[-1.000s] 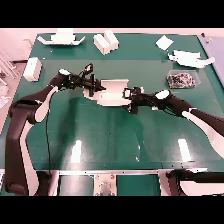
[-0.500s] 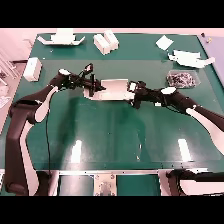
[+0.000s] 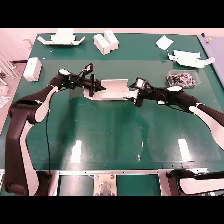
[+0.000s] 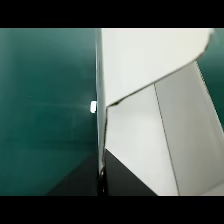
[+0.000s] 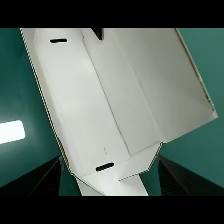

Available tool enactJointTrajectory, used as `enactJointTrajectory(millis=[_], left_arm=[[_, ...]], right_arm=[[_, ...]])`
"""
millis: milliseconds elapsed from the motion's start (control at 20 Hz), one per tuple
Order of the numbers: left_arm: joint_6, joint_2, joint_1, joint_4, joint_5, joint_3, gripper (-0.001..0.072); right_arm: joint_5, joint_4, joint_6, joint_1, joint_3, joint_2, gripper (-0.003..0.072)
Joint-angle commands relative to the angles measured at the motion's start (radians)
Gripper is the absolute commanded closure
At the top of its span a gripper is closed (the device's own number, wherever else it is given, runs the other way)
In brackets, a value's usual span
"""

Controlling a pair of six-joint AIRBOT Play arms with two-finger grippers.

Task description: Fold the box and place the chain.

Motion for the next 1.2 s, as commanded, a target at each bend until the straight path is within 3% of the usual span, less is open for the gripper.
enactJointTrajectory(millis=[0, 450, 750, 1150], left_arm=[[-0.002, 0.0, 0.001, 0.0, 0.0, 0.0, 0.0687], [-0.002, 0.0, 0.001, 0.001, 0.0, 0.0, 0.0687], [-0.002, 0.0, 0.001, 0.001, 0.0, 0.0, 0.0688], [-0.004, 0.0, 0.001, 0.001, 0.0, 0.0, 0.0687]], right_arm=[[0.069, 0.028, -0.024, -0.014, 0.047, -0.055, 0.0026], [0.184, 0.021, -0.015, -0.068, 0.146, -0.133, 0.0026], [0.294, -0.134, 0.085, -0.074, 0.225, -0.18, 0.0026], [0.369, -0.192, 0.138, -0.107, 0.34, -0.253, 0.0025]])
